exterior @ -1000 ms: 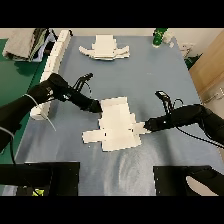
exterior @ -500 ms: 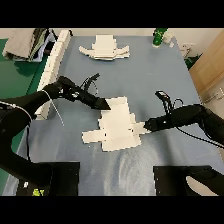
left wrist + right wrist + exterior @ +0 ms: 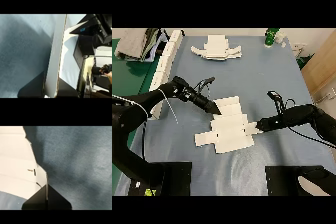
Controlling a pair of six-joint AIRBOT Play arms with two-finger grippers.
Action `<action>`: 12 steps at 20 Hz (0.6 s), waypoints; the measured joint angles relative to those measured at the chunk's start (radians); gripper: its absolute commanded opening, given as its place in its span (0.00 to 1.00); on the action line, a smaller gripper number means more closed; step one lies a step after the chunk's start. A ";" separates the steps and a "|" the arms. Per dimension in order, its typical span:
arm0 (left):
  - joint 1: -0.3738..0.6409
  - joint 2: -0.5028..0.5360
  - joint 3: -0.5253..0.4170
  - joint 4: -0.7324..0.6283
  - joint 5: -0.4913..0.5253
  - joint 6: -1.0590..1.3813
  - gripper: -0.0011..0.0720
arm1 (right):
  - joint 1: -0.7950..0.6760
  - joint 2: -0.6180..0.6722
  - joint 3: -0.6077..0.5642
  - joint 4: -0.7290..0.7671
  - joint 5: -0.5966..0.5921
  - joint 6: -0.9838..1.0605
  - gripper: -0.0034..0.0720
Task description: Fold the box.
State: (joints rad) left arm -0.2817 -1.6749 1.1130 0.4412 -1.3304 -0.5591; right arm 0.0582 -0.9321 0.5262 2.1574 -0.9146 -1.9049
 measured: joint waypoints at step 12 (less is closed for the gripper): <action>-0.024 0.046 0.015 -0.034 0.051 0.126 0.03 | -0.040 0.023 0.103 -0.221 -0.004 0.182 0.69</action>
